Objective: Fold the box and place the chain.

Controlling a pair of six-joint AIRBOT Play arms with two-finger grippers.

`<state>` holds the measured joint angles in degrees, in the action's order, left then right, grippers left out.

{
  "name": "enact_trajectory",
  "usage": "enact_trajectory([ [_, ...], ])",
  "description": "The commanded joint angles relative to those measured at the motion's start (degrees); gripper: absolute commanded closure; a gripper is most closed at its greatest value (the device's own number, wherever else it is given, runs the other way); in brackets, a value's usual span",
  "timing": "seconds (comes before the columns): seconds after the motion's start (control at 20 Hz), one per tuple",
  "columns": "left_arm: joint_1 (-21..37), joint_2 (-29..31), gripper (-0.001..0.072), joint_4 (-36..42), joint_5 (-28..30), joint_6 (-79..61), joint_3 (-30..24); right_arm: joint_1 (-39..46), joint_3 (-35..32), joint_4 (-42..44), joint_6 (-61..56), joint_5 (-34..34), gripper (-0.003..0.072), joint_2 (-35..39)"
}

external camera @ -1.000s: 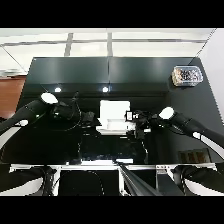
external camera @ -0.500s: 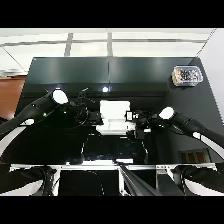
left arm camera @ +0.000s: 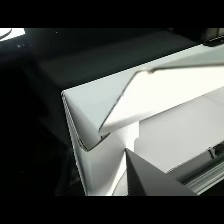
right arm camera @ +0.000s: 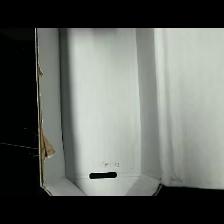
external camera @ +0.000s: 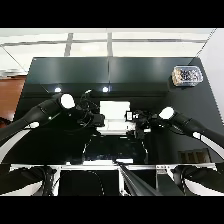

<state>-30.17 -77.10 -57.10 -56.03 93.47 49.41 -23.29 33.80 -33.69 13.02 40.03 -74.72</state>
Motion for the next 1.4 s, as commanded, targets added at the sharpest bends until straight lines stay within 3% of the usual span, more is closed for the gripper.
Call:
enact_trajectory([
  [0.0,-2.1,0.0,0.0364,-3.9,1.3,4.8,0.1,0.0,0.0,0.0,0.0,0.0,0.0246,0.0],
  [0.25,-7.4,0.0,0.0364,-17.9,0.0,16.5,4.2,0.0,0.0,0.0,0.0,0.0,0.0246,0.0],
  [0.45,-8.4,0.0,0.0365,-15.1,-0.2,16.5,6.5,0.0,0.0,0.0,0.0,0.0,0.0246,0.0],
  [0.55,-8.4,0.0,0.044,-14.2,-0.3,16.5,6.5,0.0,0.0,0.0,0.0,0.0,0.0246,0.0],
  [0.75,-8.5,-0.1,0.0439,-14.8,-1.6,18.8,6.5,0.0,0.0,0.0,0.0,0.0,0.0246,0.0],
  [1.0,-10.8,-3.5,0.044,-20.9,-4.1,23.6,8.1,0.0,0.0,0.0,0.0,0.0,0.0246,0.0],
  [1.15,-12.8,-5.9,0.044,-28.9,-6.2,30.3,10.6,0.0,0.0,0.0,0.0,0.0,0.0246,0.0],
  [1.35,-13.3,-7.6,0.0441,-29.9,-8.3,34.5,12.5,0.0,0.0,0.0,0.0,0.0,0.0246,0.0],
])
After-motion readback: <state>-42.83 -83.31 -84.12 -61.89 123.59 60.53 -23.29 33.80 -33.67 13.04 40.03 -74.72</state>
